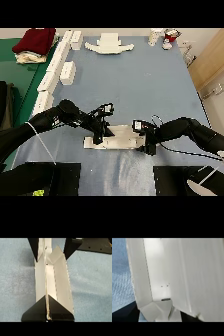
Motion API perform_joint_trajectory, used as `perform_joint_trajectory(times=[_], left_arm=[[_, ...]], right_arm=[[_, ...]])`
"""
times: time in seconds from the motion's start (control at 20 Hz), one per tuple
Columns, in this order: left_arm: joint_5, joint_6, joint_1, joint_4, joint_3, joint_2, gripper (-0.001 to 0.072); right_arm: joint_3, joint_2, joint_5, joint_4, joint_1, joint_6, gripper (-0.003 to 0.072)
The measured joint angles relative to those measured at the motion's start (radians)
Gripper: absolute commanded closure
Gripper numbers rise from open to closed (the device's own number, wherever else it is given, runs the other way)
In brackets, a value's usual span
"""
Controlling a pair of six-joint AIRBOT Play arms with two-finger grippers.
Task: Fold the box.
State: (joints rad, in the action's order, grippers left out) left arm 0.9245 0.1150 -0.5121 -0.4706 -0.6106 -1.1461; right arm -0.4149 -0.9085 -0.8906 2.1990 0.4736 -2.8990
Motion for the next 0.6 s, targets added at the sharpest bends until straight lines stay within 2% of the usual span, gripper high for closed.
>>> perform_joint_trajectory(times=[0.4, 0.5, 0.6], left_arm=[[0.001, 0.000, 0.000, 0.000, 0.000, 0.000, 0.0695], [0.000, 0.000, 0.000, 0.000, 0.000, 0.000, 0.0695], [0.000, 0.000, 0.000, 0.000, 0.000, 0.000, 0.0695]], right_arm=[[0.000, -0.021, 0.006, 0.001, 0.013, 0.001, -0.0023], [0.000, -0.024, 0.018, 0.003, 0.018, -0.008, 0.0050], [0.000, -0.025, 0.026, 0.005, 0.019, -0.019, 0.0049]])
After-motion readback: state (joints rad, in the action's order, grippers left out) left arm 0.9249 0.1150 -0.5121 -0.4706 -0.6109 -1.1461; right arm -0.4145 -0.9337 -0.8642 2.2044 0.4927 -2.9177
